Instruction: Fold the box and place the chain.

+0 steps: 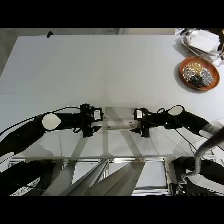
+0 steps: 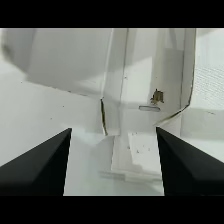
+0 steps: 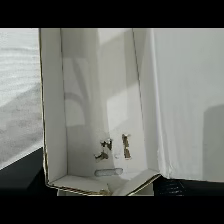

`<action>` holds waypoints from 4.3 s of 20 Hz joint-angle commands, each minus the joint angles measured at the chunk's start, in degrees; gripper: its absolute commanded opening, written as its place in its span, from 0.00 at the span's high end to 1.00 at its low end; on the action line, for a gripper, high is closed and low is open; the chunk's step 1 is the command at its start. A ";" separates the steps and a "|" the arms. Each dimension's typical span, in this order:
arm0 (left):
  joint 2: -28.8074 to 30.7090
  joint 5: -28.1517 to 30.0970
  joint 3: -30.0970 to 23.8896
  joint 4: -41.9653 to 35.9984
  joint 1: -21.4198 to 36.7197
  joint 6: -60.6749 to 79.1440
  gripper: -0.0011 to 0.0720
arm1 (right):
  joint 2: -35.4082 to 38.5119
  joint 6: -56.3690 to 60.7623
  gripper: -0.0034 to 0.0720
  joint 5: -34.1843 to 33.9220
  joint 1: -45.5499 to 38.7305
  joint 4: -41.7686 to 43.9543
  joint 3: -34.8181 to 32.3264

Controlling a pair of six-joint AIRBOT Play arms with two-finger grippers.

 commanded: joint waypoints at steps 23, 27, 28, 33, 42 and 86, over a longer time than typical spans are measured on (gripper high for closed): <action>-2.78 0.33 0.04 10.36 -1.46 1.20 0.30 | 0.04 0.15 0.43 0.00 0.02 0.09 0.02; -3.41 3.30 0.04 9.49 -1.51 3.54 0.30 | 0.04 0.15 0.43 0.02 0.02 0.09 0.02; -3.56 3.39 0.04 9.49 -1.53 3.67 0.30 | 0.04 0.15 0.43 0.00 0.02 0.09 0.02; -3.54 3.23 0.04 7.96 -3.63 3.72 0.30 | 0.04 0.15 0.43 0.02 0.02 0.09 0.02; -3.56 1.16 0.02 7.15 -5.22 4.52 0.41 | 0.04 0.15 0.43 0.02 0.02 0.09 0.02; -10.27 17.25 0.04 -2.10 -13.11 4.74 0.70 | 0.04 0.15 0.43 0.02 0.02 0.09 0.02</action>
